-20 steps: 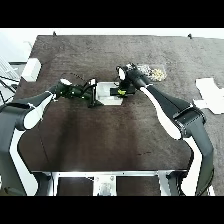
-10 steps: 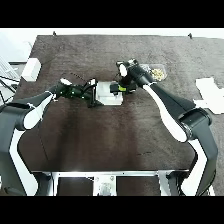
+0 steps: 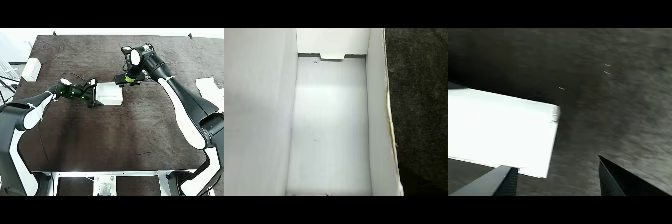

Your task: Fold the box and place the chain.

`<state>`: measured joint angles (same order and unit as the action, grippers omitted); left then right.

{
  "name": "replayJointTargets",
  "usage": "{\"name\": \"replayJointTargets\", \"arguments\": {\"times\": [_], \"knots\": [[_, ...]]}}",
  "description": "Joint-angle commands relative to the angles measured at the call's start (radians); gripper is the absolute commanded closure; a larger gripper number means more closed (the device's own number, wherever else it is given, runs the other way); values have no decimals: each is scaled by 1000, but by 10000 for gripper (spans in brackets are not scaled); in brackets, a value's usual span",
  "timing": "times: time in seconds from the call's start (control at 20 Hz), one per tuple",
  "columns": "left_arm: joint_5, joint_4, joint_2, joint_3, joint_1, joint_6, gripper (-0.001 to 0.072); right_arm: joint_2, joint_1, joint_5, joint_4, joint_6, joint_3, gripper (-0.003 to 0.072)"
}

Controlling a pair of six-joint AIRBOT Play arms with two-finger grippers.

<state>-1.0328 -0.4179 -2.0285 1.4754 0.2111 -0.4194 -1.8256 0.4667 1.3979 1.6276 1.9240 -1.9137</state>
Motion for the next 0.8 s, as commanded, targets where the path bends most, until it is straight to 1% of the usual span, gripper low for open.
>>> {"name": "replayJointTargets", "arguments": {"times": [0.0,0.1,0.2,0.3,0.4,0.45,0.5,0.6,0.65,0.75], "knots": [[1,0,0,0,-1,0,375,12,-16,-13,7,-18,23,121],[0,0,0,0,-1,0,375,12,-34,-19,14,-18,23,121],[0,0,0,0,-1,0,375,12,-57,-55,79,-18,23,121],[0,0,0,0,-1,0,375,12,-94,-134,139,-18,23,122],[-1,0,0,0,-1,0,375,0,-159,-243,148,-26,23,131],[-1,0,1,0,-1,0,375,-8,-195,-286,138,-42,23,238],[0,0,0,0,-1,0,375,-15,-227,-320,126,-54,23,297],[-1,0,0,0,-1,0,375,-31,-292,-390,26,-115,23,259],[-1,0,0,0,-1,0,375,-45,-322,-421,-37,-153,23,259],[0,0,0,0,-1,0,374,-72,-360,-454,-115,-202,21,260]]}}
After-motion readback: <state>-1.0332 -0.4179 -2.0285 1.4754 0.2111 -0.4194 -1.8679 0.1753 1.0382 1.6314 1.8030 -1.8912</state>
